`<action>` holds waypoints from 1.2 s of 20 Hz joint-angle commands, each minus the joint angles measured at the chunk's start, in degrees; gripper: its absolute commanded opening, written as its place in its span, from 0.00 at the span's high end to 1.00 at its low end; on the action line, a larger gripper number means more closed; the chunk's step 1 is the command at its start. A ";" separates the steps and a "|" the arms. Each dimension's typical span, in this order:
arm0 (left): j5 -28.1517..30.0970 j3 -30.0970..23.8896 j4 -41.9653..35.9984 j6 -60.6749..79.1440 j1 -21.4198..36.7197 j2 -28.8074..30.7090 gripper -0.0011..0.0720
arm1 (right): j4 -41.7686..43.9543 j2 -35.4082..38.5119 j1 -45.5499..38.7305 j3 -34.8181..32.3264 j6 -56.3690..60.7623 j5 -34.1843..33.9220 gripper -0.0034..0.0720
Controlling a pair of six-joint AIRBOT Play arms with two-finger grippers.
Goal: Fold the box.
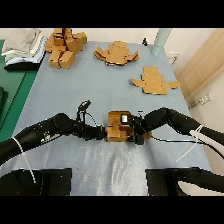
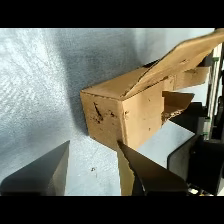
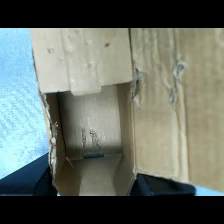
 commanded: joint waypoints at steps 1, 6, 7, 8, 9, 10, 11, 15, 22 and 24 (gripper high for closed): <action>-0.22 0.35 -1.36 0.37 0.13 0.04 0.37 | 0.02 -0.04 0.04 -0.02 0.00 0.02 0.29; -5.09 1.07 -1.14 0.42 3.19 0.07 0.50 | 0.02 -0.04 0.04 -0.02 0.00 0.02 0.29; -6.01 1.07 -1.14 0.50 3.96 0.07 0.50 | 0.02 -0.04 0.04 -0.02 0.00 0.02 0.29; -6.69 1.07 -1.14 0.85 4.24 0.07 0.50 | 0.02 -0.04 0.04 -0.02 0.00 0.02 0.29; -6.97 1.07 -1.18 1.42 4.39 0.04 0.50 | 0.00 -0.04 0.04 -0.02 0.00 0.02 0.29; -6.97 1.07 -1.36 1.64 4.37 0.04 0.50 | 0.02 -0.04 0.04 -0.02 0.00 0.02 0.29; -6.97 1.07 -2.05 2.40 4.37 0.04 0.46 | 0.02 -0.04 0.04 -0.02 0.00 0.02 0.29; -6.95 1.05 -4.94 5.38 4.31 -0.07 0.33 | 0.02 -0.04 0.04 -0.02 0.00 0.02 0.29; -6.78 1.05 -8.28 7.72 4.31 -1.88 0.33 | 0.02 -0.04 0.04 -0.02 0.00 0.02 0.29; -6.14 1.05 -10.19 7.80 4.31 -3.02 0.33 | 0.02 -0.04 0.04 -0.02 0.00 0.02 0.29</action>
